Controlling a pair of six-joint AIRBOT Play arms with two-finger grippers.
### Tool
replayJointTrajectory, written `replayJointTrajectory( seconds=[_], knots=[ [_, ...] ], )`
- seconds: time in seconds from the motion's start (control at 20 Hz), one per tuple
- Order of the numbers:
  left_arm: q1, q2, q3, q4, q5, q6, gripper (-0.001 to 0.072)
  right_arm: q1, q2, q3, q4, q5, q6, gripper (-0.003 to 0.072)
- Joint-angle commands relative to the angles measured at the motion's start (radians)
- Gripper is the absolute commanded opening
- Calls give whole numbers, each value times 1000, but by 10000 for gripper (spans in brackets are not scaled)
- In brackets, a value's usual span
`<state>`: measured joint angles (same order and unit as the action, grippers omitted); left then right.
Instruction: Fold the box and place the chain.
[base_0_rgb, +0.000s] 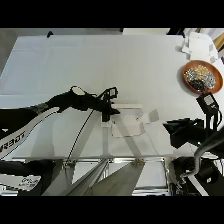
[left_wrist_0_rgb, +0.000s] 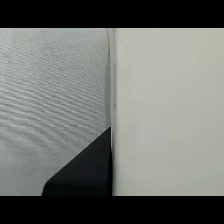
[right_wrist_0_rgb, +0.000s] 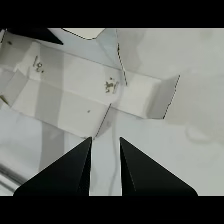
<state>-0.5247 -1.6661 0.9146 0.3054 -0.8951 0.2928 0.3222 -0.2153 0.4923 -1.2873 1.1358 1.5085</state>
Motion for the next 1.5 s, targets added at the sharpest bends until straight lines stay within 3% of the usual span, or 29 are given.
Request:
replayJointTrajectory(
  seconds=[0.0, 0.3, 0.6, 1.45],
  knots=[
    [-1, -3, -1, 5, 2, 4, 5, 0, 1, 0, 0, -7, 0, 193],
    [0, -2, 2, 21, -11, 79, 3, 0, 1, 0, 0, -7, 0, 193],
    [0, -2, 76, 257, -90, -49, 3, 0, 1, 0, 0, -8, 0, 193],
    [-1, -28, 96, 219, -43, -58, 3, 0, 1, 0, 0, -7, 0, 193]
  ],
)
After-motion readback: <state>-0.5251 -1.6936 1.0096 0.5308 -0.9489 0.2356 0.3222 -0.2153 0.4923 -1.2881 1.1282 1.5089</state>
